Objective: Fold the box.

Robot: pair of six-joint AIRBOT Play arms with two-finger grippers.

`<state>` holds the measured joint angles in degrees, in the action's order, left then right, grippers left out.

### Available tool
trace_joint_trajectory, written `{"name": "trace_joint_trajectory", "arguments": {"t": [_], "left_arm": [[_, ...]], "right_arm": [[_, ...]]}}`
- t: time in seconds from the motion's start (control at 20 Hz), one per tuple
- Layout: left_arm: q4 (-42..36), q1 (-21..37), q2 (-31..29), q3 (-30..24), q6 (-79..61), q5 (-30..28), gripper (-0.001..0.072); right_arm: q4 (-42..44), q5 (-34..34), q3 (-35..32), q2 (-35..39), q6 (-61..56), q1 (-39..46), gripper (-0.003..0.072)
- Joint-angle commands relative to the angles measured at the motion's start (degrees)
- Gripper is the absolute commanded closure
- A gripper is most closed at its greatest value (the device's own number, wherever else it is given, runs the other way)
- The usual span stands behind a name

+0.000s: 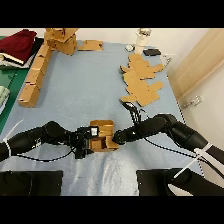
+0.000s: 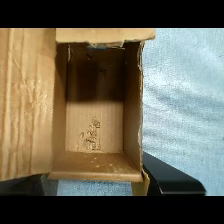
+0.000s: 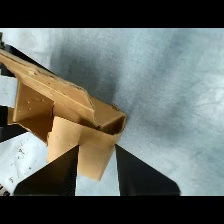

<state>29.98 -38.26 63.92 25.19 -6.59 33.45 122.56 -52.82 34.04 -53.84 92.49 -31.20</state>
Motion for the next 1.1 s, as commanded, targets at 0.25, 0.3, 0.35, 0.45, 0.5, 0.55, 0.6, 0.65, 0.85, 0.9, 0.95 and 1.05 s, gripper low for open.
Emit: {"name": "trace_joint_trajectory", "arguments": {"t": [0.25,0.3,0.35,0.45,0.5,0.55,0.6,0.65,0.85,0.9,0.95,1.05], "left_arm": [[0.0,0.0,0.0,0.0,0.0,0.0,0.0189],[0.0,0.0,0.0,0.0,0.0,0.0,0.0189],[0.0,0.0,0.0,0.0,0.0,0.0,0.0189],[0.0,0.0,0.0,0.0,0.0,0.0,0.0189],[0.0,0.0,0.0,0.0,0.0,0.0,0.0189],[0.0,0.0,0.0,0.0,0.0,0.0,0.0189],[0.0,0.0,0.0,0.0,0.0,0.0,0.0189],[0.0,0.0,0.0,0.0,0.0,0.0,0.0189],[0.0,0.0,0.0,0.0,0.0,0.0,0.0189],[0.0,0.0,0.0,0.0,0.0,0.0,0.0189],[0.0,0.0,0.0,0.0,0.0,0.0,0.0189],[0.0,0.0,0.0,0.0,0.0,0.0,0.0189]], "right_arm": [[-15.5,-0.2,3.8,-2.1,-23.0,-11.2,0.0314],[-17.6,-0.5,5.3,-3.5,-26.5,-13.2,0.0314],[-19.6,-1.6,7.1,-5.4,-29.6,-15.3,0.0314],[-25.2,-5.8,11.1,-10.3,-36.4,-18.8,0.0314],[-28.4,-8.6,13.3,-12.9,-39.2,-20.2,0.0314],[-30.2,-11.0,15.5,-15.1,-40.5,-21.1,0.0314],[-31.1,-13.2,17.7,-17.2,-41.8,-21.7,0.0314],[-31.4,-14.9,19.5,-18.8,-42.8,-21.9,0.0313],[-31.5,-17.5,22.9,-22.3,-46.2,-22.0,0.0244],[-31.5,-17.8,22.9,-22.5,-46.9,-22.0,0.0243],[-31.5,-17.7,22.9,-22.8,-47.6,-22.0,0.0242],[-31.2,-17.7,23.1,-23.9,-48.0,-22.0,0.0243]]}}
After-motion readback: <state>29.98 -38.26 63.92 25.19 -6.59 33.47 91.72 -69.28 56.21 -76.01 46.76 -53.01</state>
